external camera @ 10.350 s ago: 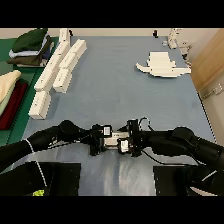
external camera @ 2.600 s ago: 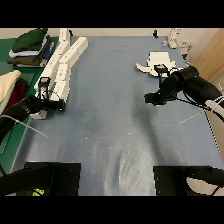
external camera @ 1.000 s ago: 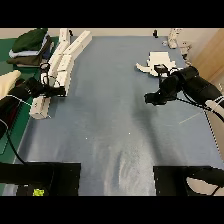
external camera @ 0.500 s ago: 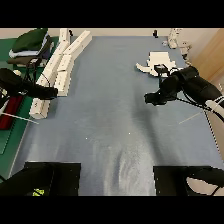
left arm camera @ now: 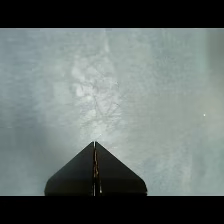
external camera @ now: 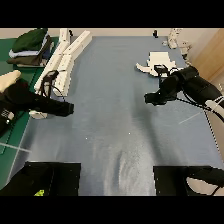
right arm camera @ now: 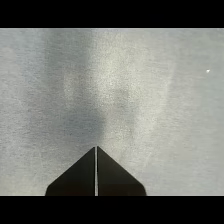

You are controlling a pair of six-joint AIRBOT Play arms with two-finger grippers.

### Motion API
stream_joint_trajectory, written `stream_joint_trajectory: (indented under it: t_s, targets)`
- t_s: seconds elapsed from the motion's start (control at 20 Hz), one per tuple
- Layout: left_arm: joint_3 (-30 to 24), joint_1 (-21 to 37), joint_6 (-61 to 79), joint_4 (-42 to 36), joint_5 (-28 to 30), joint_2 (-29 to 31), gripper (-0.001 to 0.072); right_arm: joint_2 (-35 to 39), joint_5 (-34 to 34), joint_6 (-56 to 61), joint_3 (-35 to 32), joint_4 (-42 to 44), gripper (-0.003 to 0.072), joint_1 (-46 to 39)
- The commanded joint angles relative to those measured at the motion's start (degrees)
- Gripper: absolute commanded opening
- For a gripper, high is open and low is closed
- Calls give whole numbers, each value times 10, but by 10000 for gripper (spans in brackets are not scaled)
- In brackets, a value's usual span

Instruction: Fold the box.

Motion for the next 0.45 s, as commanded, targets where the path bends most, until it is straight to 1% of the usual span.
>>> stream_joint_trajectory:
  t_s: [0.0,0.05,0.15,0.4]
  targets:
    - [-68,-86,-47,-1,66,19,15,0,0,0,0,0,23,0]
    - [-75,-103,-47,-1,75,15,14,0,0,0,0,0,23,0]
    - [-76,-117,-47,-2,73,11,15,0,0,0,0,0,23,0]
    - [-76,-121,-47,-3,73,11,15,0,0,0,0,0,23,0]
